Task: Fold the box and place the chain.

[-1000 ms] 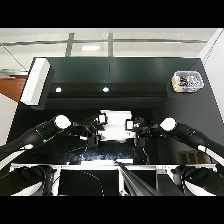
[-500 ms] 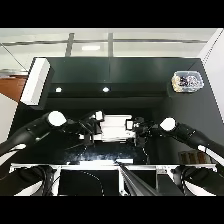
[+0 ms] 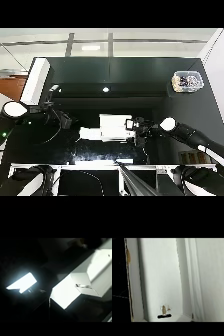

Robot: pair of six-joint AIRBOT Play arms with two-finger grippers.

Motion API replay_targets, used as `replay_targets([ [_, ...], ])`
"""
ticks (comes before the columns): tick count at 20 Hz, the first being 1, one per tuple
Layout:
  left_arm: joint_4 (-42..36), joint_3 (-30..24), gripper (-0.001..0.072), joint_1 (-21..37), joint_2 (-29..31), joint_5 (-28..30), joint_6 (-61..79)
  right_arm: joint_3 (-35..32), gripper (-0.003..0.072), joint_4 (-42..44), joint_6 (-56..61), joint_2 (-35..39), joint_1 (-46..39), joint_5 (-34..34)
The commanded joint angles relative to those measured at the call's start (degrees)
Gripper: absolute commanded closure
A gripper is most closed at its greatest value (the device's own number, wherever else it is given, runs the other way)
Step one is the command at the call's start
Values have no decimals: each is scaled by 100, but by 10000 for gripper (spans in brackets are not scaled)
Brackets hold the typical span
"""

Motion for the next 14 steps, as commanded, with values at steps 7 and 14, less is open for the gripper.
replay_targets([
  [7,-828,-984,678,343,-1314,0,-1790,-4,249,9,109,-4,0,68],
  [14,-1886,-981,678,-796,-1862,739,-1458,-4,249,9,125,-4,0,70],
])
